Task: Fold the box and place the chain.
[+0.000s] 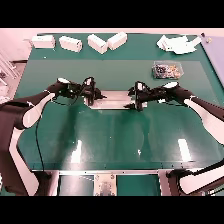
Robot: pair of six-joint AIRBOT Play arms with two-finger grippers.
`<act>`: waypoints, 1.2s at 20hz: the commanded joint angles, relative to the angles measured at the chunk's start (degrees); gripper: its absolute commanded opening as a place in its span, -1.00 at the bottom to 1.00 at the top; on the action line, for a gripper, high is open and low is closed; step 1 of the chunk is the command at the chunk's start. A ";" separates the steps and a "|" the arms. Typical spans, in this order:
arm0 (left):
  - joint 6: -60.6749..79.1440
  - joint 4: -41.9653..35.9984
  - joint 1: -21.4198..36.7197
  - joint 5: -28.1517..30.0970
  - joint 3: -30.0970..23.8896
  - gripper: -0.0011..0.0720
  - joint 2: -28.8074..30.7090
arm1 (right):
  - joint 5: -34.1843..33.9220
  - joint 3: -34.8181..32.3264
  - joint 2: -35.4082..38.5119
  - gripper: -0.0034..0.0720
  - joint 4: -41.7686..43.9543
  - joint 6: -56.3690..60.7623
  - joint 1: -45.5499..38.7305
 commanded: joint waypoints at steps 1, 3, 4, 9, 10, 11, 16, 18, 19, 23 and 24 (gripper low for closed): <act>0.00 0.02 -0.02 0.00 0.04 -0.92 -0.04 | 3.04 3.10 -2.62 0.95 -0.17 -0.42 0.02; 0.00 0.02 -0.02 -0.02 0.04 -0.91 -0.04 | 5.31 4.76 -4.15 0.95 -1.36 -0.11 0.02; 0.00 0.00 -0.02 0.00 0.04 -0.92 -0.04 | 5.49 5.01 -4.48 0.94 -2.16 0.02 0.02; 0.00 0.00 -0.02 0.00 0.04 -0.92 -0.04 | 5.55 5.18 -5.31 0.94 -3.15 -0.22 -0.59; 0.00 0.00 -0.02 0.00 0.04 -0.92 -0.04 | 5.60 5.40 -5.79 0.95 -3.13 -0.24 -0.70; 0.00 0.00 -0.02 0.00 0.04 -0.92 -0.04 | 5.79 5.90 -6.38 0.94 -3.13 -0.22 -0.70; 0.00 0.00 -0.02 -0.02 0.04 -0.91 -0.04 | 8.74 8.55 -10.16 0.94 -1.79 -0.37 -0.79; 0.00 0.00 -0.02 -0.02 0.04 -0.92 -0.04 | 9.22 8.96 -10.82 0.94 -0.94 -0.57 -1.01; 0.00 0.00 -0.02 0.00 0.04 -0.92 -0.04 | 9.18 9.01 -10.99 0.95 -0.94 -1.07 -1.01; 0.00 0.00 -0.02 0.00 0.04 -0.92 -0.04 | 10.32 10.25 -12.33 0.94 -0.98 -1.27 -1.27; 0.00 0.00 -0.02 0.00 0.04 -0.92 -0.04 | 10.71 10.54 -12.57 0.94 -0.98 -1.01 -1.33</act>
